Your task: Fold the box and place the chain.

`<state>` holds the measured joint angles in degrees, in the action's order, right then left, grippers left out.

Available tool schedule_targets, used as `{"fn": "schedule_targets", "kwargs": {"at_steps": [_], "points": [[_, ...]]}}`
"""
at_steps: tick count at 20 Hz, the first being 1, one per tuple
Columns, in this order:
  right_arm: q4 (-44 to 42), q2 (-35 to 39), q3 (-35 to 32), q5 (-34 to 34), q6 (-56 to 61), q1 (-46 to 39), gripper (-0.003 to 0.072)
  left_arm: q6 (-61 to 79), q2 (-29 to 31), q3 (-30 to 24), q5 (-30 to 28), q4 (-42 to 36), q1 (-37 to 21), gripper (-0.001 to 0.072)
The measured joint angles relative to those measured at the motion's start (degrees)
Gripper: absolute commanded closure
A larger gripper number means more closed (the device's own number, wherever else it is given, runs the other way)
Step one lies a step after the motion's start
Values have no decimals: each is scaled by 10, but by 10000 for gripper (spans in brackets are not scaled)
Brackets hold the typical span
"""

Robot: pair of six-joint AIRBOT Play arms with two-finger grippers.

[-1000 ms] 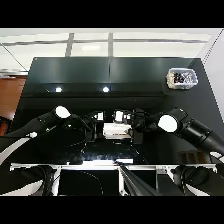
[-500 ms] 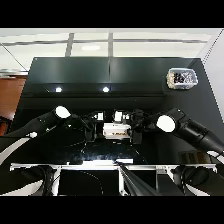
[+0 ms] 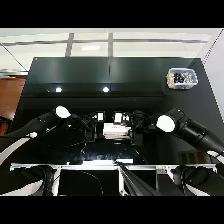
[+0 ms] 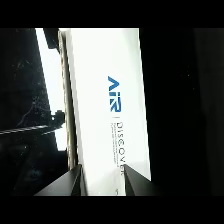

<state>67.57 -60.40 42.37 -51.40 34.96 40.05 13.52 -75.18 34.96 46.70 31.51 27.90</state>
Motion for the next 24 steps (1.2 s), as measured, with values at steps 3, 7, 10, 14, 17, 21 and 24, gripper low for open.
{"fn": "schedule_targets", "kwargs": {"at_steps": [3,7,10,14,17,21,24], "points": [[0,0,0,-3,0,0,386,0,0,0,0,0,0,252],[-2,0,0,-5,0,0,377,0,0,0,0,0,0,252],[-5,0,0,-8,0,0,376,0,0,0,0,0,0,252],[-8,0,0,-13,0,0,376,0,0,0,0,0,0,252],[-8,0,0,-17,0,0,376,0,0,0,0,0,0,252],[-10,0,0,-22,0,0,377,0,0,0,0,0,0,252],[-14,-2,-1,-22,0,0,377,0,0,0,0,0,0,252]]}}
